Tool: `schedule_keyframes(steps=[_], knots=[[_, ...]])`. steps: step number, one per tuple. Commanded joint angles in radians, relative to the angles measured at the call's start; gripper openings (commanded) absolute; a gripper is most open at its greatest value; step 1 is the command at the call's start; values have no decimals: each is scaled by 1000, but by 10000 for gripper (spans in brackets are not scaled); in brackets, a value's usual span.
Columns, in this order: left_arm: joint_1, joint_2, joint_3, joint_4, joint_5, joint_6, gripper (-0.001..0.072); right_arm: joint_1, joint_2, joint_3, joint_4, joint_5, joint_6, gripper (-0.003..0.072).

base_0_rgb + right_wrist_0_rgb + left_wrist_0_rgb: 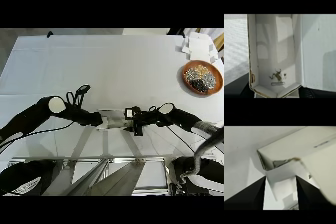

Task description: Fold the box and place the chain.

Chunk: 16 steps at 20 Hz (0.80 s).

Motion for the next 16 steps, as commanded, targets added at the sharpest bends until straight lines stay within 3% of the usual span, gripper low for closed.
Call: schedule_keyframes(steps=[1, 7, 11, 16], knots=[[-74, -69, 79, 113, -7, -159, 420, 0, 1, 0, 0, 0, 0, 301], [-122, -116, 119, 203, -40, -321, 419, 0, 1, 0, 0, 0, 0, 301], [-123, -121, 198, 328, -126, -447, 417, 0, 1, 0, 0, 0, 0, 301], [-161, -180, 249, 351, -219, -544, 414, 0, 1, 0, 0, 0, 0, 301]])
